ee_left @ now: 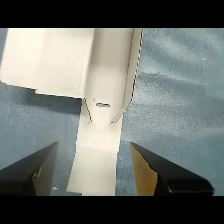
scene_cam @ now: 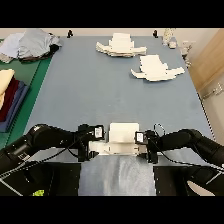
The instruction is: Fold the box.
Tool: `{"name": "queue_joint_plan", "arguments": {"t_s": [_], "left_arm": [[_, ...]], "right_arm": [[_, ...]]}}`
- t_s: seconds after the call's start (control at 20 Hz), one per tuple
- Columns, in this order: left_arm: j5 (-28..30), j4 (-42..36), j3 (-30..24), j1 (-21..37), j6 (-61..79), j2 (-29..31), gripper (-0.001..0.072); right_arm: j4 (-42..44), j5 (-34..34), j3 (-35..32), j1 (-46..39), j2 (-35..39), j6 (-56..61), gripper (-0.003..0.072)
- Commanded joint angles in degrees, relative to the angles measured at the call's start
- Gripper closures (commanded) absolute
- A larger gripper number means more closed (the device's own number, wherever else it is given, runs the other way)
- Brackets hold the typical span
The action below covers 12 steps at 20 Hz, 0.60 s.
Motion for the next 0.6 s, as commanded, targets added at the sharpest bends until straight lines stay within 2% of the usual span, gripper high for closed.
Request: {"name": "queue_joint_plan", "arguments": {"t_s": [0.0,0.2,0.25,0.3,0.35,0.4,0.5,0.55], "left_arm": [[7.41,-6.58,-3.96,0.33,8.83,-2.99,0.0023],[10.29,-12.44,-3.93,0.33,13.86,-9.05,0.0024],[10.29,-14.12,-3.93,0.33,14.84,-10.16,0.0121],[10.32,-15.54,-3.93,0.33,16.46,-10.93,0.0254],[10.32,-17.27,-3.93,0.33,18.62,-11.56,0.0346],[10.34,-19.23,-3.93,0.33,20.74,-12.00,0.0383],[10.43,-23.74,-3.93,0.33,23.80,-12.63,0.0395],[10.36,-24.96,-3.85,0.31,25.16,-13.07,0.0529]], "right_arm": [[0.02,0.00,0.02,0.02,-0.02,0.02,0.0165],[0.02,0.00,0.02,0.02,-0.02,0.02,0.0165],[0.02,0.00,0.02,0.02,-0.02,0.02,0.0165],[0.02,0.00,0.02,0.02,-0.02,0.02,0.0165],[0.02,0.00,0.02,0.02,-0.02,0.02,0.0165],[0.02,0.00,0.02,0.02,-0.02,0.02,0.0165],[0.02,0.00,0.02,0.02,-0.02,0.02,0.0165],[0.02,0.00,0.02,0.02,-0.02,0.02,0.0165]]}}
